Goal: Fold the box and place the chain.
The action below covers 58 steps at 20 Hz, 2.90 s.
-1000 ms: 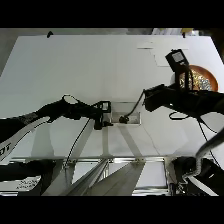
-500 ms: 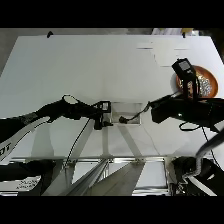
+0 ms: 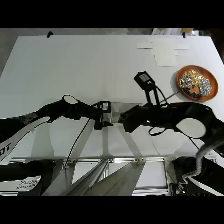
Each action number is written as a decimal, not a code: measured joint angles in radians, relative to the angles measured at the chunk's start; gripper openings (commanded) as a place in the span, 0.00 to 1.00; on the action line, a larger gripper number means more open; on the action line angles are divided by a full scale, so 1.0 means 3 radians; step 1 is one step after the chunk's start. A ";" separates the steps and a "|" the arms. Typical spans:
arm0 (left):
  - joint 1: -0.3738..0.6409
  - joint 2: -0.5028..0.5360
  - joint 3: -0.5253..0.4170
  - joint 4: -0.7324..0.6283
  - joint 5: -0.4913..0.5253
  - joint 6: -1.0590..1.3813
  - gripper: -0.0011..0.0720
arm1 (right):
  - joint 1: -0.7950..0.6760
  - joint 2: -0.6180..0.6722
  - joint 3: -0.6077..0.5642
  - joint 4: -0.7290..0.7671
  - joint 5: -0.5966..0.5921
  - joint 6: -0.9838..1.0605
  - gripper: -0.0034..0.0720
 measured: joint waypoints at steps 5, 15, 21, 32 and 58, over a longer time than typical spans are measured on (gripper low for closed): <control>0.0000 0.0000 0.0000 0.0000 0.0000 0.0000 0.05 | 0.0048 -0.0323 0.0000 -0.0094 -0.0108 0.0000 0.14; 0.0000 0.0000 0.0000 0.0000 0.0000 0.0000 0.05 | -0.0450 -0.0343 0.0478 -0.0286 0.0139 -0.0159 0.24; 0.0000 0.0000 0.0000 0.0000 0.0000 0.0000 0.05 | -0.1347 -0.0474 0.0690 -0.0607 0.0556 -0.0243 0.06; 0.0000 0.0000 0.0000 0.0000 0.0000 0.0000 0.05 | -0.1923 -0.1464 0.0566 -0.1002 0.0935 -0.0205 0.53; 0.0000 0.0000 0.0000 0.0000 0.0000 0.0000 0.05 | -0.1934 -0.1134 0.0549 -0.1123 0.1287 -0.0314 0.06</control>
